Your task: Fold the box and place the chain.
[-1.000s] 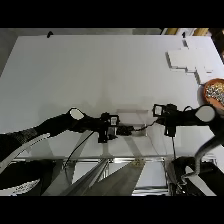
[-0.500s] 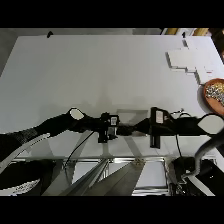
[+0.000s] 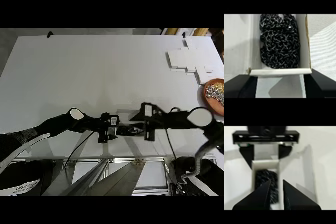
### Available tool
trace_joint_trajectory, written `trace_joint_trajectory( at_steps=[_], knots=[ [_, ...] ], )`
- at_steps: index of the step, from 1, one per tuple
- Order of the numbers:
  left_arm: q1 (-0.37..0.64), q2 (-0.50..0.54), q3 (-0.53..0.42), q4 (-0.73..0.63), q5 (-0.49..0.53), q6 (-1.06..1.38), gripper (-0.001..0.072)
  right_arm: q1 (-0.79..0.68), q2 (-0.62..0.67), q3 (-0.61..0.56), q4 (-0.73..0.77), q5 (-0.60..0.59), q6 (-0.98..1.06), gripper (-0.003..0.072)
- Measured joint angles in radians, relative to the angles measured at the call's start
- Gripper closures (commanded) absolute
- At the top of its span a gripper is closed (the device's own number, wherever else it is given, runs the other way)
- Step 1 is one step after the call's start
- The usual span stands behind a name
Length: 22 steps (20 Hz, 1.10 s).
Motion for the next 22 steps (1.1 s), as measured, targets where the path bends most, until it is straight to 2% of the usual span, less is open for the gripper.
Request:
trace_joint_trajectory(
  at_steps=[6, 8, 9, 10, 15, 21, 22],
  knots=[
    [0.000, 0.000, 0.000, 0.000, 0.000, 0.000, 0.0378, -0.293, -0.029, 0.053, -0.278, 0.124, -0.002, 0.0530],
    [0.000, 0.000, 0.000, 0.000, 0.000, 0.000, 0.0378, -0.358, -0.072, 0.057, -0.335, 0.128, -0.005, 0.0473],
    [0.000, 0.000, 0.000, 0.000, 0.000, 0.000, 0.0378, -0.378, -0.100, 0.059, -0.357, 0.127, -0.010, 0.0415],
    [0.000, 0.000, 0.000, 0.000, 0.000, 0.000, 0.0378, -0.393, -0.129, 0.059, -0.380, 0.125, -0.016, 0.0390],
    [0.000, 0.000, 0.000, 0.000, 0.000, 0.000, 0.0378, -0.424, -0.267, 0.061, -0.520, 0.094, -0.034, 0.0392],
    [0.000, 0.000, 0.000, 0.000, 0.000, 0.000, 0.0378, -0.430, -0.344, 0.061, -0.570, 0.036, -0.080, 0.0398],
    [0.000, 0.000, 0.000, 0.000, 0.000, 0.000, 0.0378, -0.430, -0.356, 0.061, -0.567, 0.030, -0.089, 0.0427]
  ],
)
